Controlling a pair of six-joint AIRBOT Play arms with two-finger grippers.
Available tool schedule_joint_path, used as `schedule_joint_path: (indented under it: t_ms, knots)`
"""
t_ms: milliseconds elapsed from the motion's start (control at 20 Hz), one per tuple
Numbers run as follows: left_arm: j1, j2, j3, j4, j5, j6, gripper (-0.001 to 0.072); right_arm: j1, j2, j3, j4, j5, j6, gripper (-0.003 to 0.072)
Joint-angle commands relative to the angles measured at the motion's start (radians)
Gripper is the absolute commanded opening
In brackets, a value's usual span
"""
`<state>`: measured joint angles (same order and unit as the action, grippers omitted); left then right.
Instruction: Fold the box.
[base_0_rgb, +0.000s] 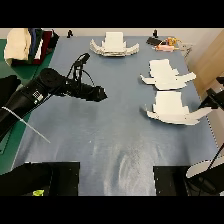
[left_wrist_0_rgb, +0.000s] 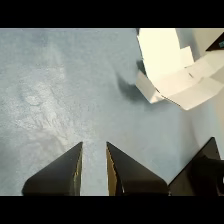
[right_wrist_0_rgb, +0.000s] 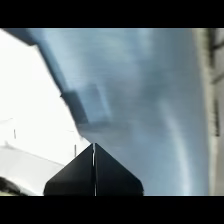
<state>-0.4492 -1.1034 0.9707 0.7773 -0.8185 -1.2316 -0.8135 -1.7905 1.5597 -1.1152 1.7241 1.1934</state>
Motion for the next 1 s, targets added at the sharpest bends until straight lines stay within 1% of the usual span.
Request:
schedule_joint_path:
  t_ms: [0, 100, 200, 350, 500, 550, 600, 650, 750, 800, 850, 900, 950]
  knots:
    - [0.002, 0.002, 0.001, -0.035, -0.034, 0.000, 0.0245, 0.069, 0.018, -0.051, 0.171, 0.039, -0.042, 0.0003]
    - [0.002, 0.008, 0.001, -0.048, -0.061, 0.000, 0.0245, 0.130, 0.053, -0.124, 0.177, 0.008, -0.042, 0.0004]
    - [0.003, 0.018, 0.001, -0.048, -0.091, 0.000, 0.0245, 0.194, 0.109, -0.223, 0.179, -0.064, -0.040, 0.0003]
    - [0.016, 0.039, 0.000, -0.042, -0.167, 0.000, 0.0244, 0.290, 0.238, -0.407, 0.233, -0.216, -0.039, 0.0003]
    - [0.048, 0.069, -0.006, -0.035, -0.274, 0.000, 0.0244, 0.379, 0.383, -0.583, 0.252, -0.327, -0.021, 0.0003]
    - [0.058, 0.084, -0.019, -0.034, -0.296, 0.000, 0.0244, 0.406, 0.431, -0.639, 0.251, -0.361, -0.017, 0.0003]
    - [0.069, 0.104, -0.042, -0.030, -0.311, 0.000, 0.0223, 0.434, 0.483, -0.697, 0.248, -0.401, -0.010, 0.0003]
    - [0.079, 0.130, -0.076, -0.029, -0.317, -0.004, 0.0223, 0.458, 0.530, -0.751, 0.244, -0.438, -0.004, 0.0003]
    - [0.095, 0.190, -0.164, -0.029, -0.312, -0.028, 0.0223, 0.508, 0.621, -0.855, 0.236, -0.549, 0.015, 0.0005]
    - [0.099, 0.217, -0.203, -0.029, -0.306, -0.042, 0.0227, 0.521, 0.648, -0.882, 0.232, -0.564, 0.023, 0.0035]
    - [0.104, 0.239, -0.232, -0.029, -0.307, -0.050, 0.0227, 0.526, 0.658, -0.890, 0.219, -0.553, 0.027, 0.0205]
    - [0.108, 0.257, -0.253, -0.029, -0.311, -0.051, 0.0228, 0.527, 0.658, -0.887, 0.187, -0.529, 0.050, 0.0394]
    - [0.109, 0.269, -0.264, -0.029, -0.312, -0.052, 0.0228, 0.526, 0.658, -0.880, 0.142, -0.510, 0.067, 0.0414]
